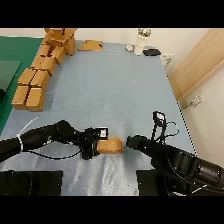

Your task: Fold the box.

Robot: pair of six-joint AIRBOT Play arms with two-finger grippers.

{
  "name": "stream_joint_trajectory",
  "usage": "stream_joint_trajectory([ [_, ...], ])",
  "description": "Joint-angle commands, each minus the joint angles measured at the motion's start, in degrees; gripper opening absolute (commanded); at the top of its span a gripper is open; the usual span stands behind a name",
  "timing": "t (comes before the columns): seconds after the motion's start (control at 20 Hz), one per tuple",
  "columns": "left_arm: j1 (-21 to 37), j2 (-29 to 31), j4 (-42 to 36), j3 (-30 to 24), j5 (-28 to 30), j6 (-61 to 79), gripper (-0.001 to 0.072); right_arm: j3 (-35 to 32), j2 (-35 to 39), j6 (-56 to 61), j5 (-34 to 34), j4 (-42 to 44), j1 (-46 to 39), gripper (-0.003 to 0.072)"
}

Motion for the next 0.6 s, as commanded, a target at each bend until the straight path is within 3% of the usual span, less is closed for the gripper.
stream_joint_trajectory([
  [0.0,0.0,0.0,0.0,0.0,0.0,0.0,0.0499,1.0,-2.2,-2.7,-7.0,-0.2,-1.8,0.0004],
  [0.15,0.0,0.0,0.0,0.0,0.0,0.0,0.0499,1.0,-4.3,-2.7,-9.9,0.6,-3.4,0.0004],
  [0.55,0.0,0.0,-0.8,0.0,0.0,0.0,0.0499,1.0,-6.1,-2.4,-9.8,1.7,-4.1,0.0004],
])
